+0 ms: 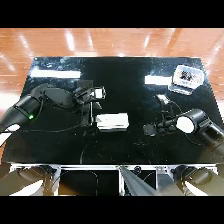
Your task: Fold the box and place the chain.
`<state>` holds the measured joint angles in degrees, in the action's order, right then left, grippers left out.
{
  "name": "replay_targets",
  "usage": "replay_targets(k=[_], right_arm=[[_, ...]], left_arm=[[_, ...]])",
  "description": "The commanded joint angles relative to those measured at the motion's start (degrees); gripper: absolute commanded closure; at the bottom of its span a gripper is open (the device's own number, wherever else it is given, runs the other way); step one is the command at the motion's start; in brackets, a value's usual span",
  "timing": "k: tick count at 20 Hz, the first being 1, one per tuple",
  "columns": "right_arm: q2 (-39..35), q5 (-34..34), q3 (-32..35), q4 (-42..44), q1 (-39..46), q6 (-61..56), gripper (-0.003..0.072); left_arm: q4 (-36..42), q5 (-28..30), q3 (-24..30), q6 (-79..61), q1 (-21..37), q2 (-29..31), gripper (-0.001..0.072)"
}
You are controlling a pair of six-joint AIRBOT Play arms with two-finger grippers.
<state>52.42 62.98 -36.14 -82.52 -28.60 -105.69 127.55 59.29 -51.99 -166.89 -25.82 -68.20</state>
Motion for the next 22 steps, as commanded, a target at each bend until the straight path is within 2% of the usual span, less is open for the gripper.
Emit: replay_targets(k=[1, 3, 5, 22], right_arm=[[-0.07, -1.86, 0.02, -0.02, 0.02, -0.76, 0.0314], [-0.07, -2.19, 0.02, -0.11, 0.02, -1.29, 0.0314], [-0.07, -2.19, 0.02, -0.09, 0.04, -1.31, 0.0313], [-0.07, -2.27, 0.02, -0.13, 0.02, -1.31, 0.0313]], left_arm=[[-0.79, -3.91, 2.49, -4.26, 0.87, -1.36, 0.0073], [-0.17, -8.48, 4.66, -5.18, 0.24, -2.08, 0.0073], [0.22, -9.62, 5.46, -5.18, -0.04, -2.16, 0.0073], [4.46, -6.80, 5.53, -5.18, -1.77, -3.37, 0.0076]])
